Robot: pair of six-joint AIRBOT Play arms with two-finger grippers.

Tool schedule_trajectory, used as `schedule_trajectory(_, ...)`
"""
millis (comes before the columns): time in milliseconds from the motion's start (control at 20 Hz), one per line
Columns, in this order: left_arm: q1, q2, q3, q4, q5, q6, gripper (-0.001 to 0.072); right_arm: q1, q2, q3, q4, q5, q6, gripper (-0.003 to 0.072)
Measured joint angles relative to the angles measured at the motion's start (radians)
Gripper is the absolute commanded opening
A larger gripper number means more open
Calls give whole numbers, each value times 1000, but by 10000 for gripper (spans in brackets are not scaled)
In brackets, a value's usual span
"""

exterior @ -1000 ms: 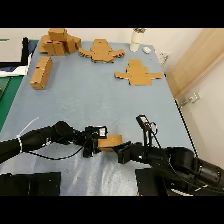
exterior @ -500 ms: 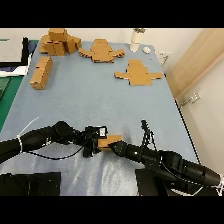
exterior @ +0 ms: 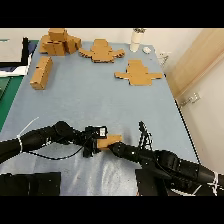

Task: Fold the box.

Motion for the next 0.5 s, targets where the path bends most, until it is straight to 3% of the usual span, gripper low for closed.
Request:
schedule_trajectory(350, 0, 0, 0, 0, 0, 0, 472, 2, 3, 16, -36, 9, 0, 3)
schedule_trajectory(500, 0, 0, 0, 0, 0, 0, 472, 5, 67, 91, -124, -151, -2, 3)
